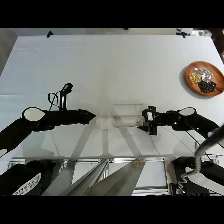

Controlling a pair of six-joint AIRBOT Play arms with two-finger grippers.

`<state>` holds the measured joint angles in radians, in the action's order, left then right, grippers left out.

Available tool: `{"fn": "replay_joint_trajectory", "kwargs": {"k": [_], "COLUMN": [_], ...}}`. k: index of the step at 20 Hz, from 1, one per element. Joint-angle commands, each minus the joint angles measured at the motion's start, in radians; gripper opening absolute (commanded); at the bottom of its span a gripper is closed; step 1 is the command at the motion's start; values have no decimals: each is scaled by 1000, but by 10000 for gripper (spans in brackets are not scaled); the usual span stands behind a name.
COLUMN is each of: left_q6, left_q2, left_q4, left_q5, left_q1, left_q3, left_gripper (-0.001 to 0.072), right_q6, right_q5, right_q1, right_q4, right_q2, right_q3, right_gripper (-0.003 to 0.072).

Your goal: Fold the box and place the chain.

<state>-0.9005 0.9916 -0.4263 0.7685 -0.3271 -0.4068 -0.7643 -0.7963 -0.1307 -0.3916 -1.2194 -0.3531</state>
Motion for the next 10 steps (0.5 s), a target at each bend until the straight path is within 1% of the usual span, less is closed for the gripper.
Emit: {"fn": "replay_joint_trajectory", "kwargs": {"k": [1, 3, 6, 10], "left_q6": [-5, -5, -4, 37], "left_q2": [69, 136, 207, 257], "left_q4": [22, 23, 22, 32], "left_q5": [54, 59, 60, 57], "left_q1": [16, 16, 13, -27], "left_q3": [21, 21, 21, 21], "left_gripper": [3, 3, 3, 4], "right_q6": [0, 0, 0, 0], "right_q5": [0, 0, 0, 0], "right_q1": [0, 0, 0, 0], "right_q4": [0, 0, 0, 0], "right_q2": [0, 0, 0, 0], "right_q3": [0, 0, 0, 0], "right_gripper": [466, 466, 466, 466]}}
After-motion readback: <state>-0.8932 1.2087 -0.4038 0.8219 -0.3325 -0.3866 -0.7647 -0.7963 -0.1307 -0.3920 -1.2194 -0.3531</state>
